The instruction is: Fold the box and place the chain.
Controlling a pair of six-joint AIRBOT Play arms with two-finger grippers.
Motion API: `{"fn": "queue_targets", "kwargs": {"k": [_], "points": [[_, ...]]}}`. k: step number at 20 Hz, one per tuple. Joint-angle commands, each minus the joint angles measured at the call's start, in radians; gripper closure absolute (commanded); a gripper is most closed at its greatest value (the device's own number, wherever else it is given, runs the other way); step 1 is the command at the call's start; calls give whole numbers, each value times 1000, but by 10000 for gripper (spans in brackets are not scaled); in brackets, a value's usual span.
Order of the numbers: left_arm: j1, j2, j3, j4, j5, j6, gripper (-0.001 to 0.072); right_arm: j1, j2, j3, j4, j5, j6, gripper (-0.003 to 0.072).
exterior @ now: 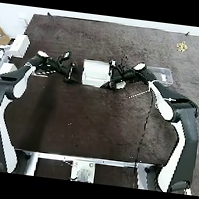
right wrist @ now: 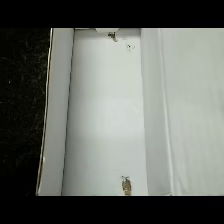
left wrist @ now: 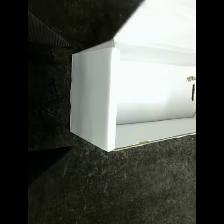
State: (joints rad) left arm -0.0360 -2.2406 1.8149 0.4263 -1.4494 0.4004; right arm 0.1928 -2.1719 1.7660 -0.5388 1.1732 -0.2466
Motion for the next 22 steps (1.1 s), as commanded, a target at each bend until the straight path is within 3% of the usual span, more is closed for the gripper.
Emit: {"fn": "queue_targets", "kwargs": {"k": [1, 22], "points": [[10, 1, 1, -11, -14, 1, -4, -1, 0, 0, -3, 1, 0, 363], [5, 1, 1, -17, -1, -34, -5, -1, 0, 0, -3, 1, 0, 363]]}}
